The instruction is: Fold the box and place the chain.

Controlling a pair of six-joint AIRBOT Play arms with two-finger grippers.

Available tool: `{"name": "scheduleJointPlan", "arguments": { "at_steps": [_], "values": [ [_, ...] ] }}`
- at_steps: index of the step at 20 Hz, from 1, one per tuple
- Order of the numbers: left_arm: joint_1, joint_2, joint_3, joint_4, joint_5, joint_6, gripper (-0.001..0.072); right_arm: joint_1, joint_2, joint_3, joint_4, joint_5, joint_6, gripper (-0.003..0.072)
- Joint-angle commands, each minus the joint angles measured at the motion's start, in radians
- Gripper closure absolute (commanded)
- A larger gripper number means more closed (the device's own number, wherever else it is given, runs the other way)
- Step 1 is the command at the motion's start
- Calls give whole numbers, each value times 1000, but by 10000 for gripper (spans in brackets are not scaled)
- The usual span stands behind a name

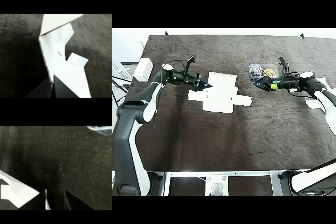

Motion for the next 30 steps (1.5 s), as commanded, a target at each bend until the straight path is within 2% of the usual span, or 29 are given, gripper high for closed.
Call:
{"name": "scheduleJointPlan", "arguments": {
  "at_steps": [1,3,6,8,10,12,16,22,25,30],
  "values": [
    [0,55,-113,-25,61,183,695,26,1,0,6,-29,-16,412],
    [-19,90,-180,9,130,236,695,29,1,0,6,-33,-17,413],
    [-20,123,-273,-32,229,316,695,35,1,-1,6,-35,-43,412],
    [-20,133,-302,-63,231,332,695,35,1,-1,6,-34,-63,413],
    [-20,154,-336,-43,280,352,695,35,0,-5,6,-34,-71,413],
    [-20,152,-342,-35,273,366,695,35,0,-13,6,-35,-92,412],
    [-22,142,-342,72,214,392,694,35,0,-20,6,-35,-96,413],
    [-22,142,-342,15,213,475,694,36,0,-27,6,-31,-98,413],
    [-22,141,-342,15,215,481,693,34,0,-32,51,-40,-162,474],
    [-22,126,-342,-9,230,481,692,35,0,-48,105,-43,-222,474]
  ]
}}
